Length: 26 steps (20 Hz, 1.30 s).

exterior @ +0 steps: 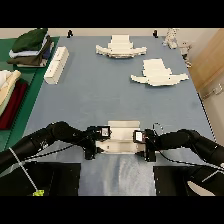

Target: Fold the box.

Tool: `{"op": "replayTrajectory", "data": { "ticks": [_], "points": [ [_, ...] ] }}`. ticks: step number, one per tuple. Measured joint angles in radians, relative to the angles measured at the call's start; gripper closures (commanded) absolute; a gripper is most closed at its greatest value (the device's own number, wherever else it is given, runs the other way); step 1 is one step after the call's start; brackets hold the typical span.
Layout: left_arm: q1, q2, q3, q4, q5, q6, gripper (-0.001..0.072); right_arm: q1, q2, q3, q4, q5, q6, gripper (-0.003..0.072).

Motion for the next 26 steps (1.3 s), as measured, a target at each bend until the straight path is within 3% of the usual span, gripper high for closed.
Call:
{"op": "replayTrajectory", "data": {
  "ticks": [1, 2, 4, 13, 14, 16, 17, 25, 26],
  "points": [
    [-0.007, -0.003, 0.0, -0.012, 0.008, 0.016, 0.0547, 0.0, 0.0, 0.0, 0.0, 0.0, 0.0, 0.0181],
    [-0.013, -0.005, 0.0, -0.023, 0.014, 0.029, 0.0548, 0.0, 0.0, 0.0, 0.0, 0.0, 0.0, 0.0181],
    [-0.021, -0.009, 0.0, -0.045, 0.023, 0.052, 0.0658, 0.0, 0.0, 0.0, 0.0, -0.001, 0.0, 0.0181],
    [-0.042, -0.047, 0.0, -0.162, 0.067, 0.14, 0.0663, 0.0, 0.0, 0.0, 0.0, 0.0, 0.0, 0.0181],
    [-0.043, -0.051, 0.0, -0.168, 0.069, 0.145, 0.0652, 0.0, 0.0, 0.0, 0.0, 0.0, 0.0, 0.0181],
    [-0.043, -0.056, 0.0, -0.175, 0.073, 0.15, 0.024, 0.0, 0.0, 0.0, 0.0, 0.0, 0.0, 0.0182],
    [-0.043, -0.058, 0.0, -0.175, 0.074, 0.15, 0.0164, 0.0, 0.0, 0.0, 0.0, 0.0, 0.0, 0.0181],
    [-0.043, -0.06, 0.0, -0.182, 0.064, 0.15, 0.0167, 0.0, 0.0, 0.0, -0.001, 0.0, -0.001, 0.0181],
    [-0.043, -0.06, 0.0, -0.182, 0.062, 0.149, 0.0262, 0.0, 0.0, 0.0, -0.001, 0.0, -0.001, 0.0181]
  ]
}}
